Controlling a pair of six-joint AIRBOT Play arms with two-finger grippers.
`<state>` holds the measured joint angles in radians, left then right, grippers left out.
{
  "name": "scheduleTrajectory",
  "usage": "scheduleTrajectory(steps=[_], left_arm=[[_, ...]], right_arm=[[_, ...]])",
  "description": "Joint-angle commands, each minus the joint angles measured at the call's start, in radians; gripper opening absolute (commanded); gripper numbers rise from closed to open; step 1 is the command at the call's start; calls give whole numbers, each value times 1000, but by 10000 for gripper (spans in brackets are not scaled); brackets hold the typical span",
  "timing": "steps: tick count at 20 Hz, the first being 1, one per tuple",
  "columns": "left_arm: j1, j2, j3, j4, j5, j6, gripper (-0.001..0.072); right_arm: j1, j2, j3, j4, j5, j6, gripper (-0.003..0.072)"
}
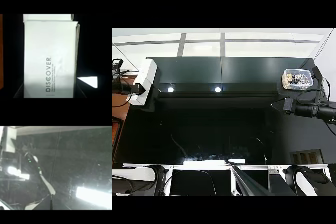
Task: Fold the box and place the chain.
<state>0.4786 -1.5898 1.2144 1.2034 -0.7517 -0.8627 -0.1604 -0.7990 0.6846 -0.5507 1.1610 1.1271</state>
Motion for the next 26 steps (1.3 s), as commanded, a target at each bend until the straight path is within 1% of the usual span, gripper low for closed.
scheduleTrajectory(steps=[1, 2, 3, 4, 5, 6, 7, 8, 9, 10, 11, 12, 13, 14, 15, 18, 20, 21, 22, 23, 24, 26], left_arm=[[-9, -16, 27, 5, 68, 1, 716], [-9, 4, 47, 17, 58, 0, 717], [-9, 28, 76, 20, 31, 0, 716], [-10, 56, 114, 19, 0, 0, 716], [-11, 84, 148, 19, -31, 0, 716], [-15, 116, 183, 10, -72, -2, 716], [-19, 145, 215, -15, -121, -2, 714], [-23, 180, 243, -48, -178, -10, 683], [-27, 212, 262, -76, -230, -36, 516], [-32, 252, 274, -100, -304, -92, 66], [-37, 290, 275, -122, -365, -95, 25], [-46, 338, 265, -133, -412, -97, 24], [-55, 397, 230, -135, -404, -120, 23], [-69, 476, 173, -142, -375, -139, 23], [-85, 558, 103, -146, -340, -140, 24], [-163, 835, -198, -146, -231, -120, 25], [-191, 982, -407, -146, -155, -79, 28], [-191, 1038, -496, -147, -129, -80, 28], [-190, 1076, -555, -146, -120, -80, 28], [-189, 1105, -597, -146, -116, -80, 28], [-189, 1128, -623, -146, -112, -80, 29], [-189, 1141, -633, -145, -118, -80, 29]], right_arm=[[0, 1, 1, 9, 0, 24, 14], [0, 1, 1, 35, 6, 37, 14], [0, 1, 5, 111, 8, 88, 14], [0, 1, 24, 183, 11, 95, 14], [0, 1, 58, 195, 19, 94, 14], [0, 1, 102, 157, 29, 87, 14], [0, 1, 143, 85, 39, 87, 14], [0, 1, 183, -2, 49, 88, 14], [0, 2, 215, -84, 56, 88, 14], [0, 2, 241, -177, 65, 87, 14], [0, 4, 259, -299, 73, 87, 13], [0, 8, 262, -412, 78, 90, 13], [0, 11, 261, -519, 75, 96, 13], [0, 18, 255, -602, 48, 92, 13], [0, 33, 238, -645, -14, 86, 13], [0, 73, 118, -621, -309, 14, 13], [0, 61, 13, -624, -496, 13, 14], [0, 56, -30, -637, -542, 13, 14], [0, 56, -50, -635, -526, 14, 14], [0, 56, -56, -621, -468, 16, 14], [0, 56, -56, -606, -405, 16, 14], [0, 56, -56, -606, -327, 16, 14]])
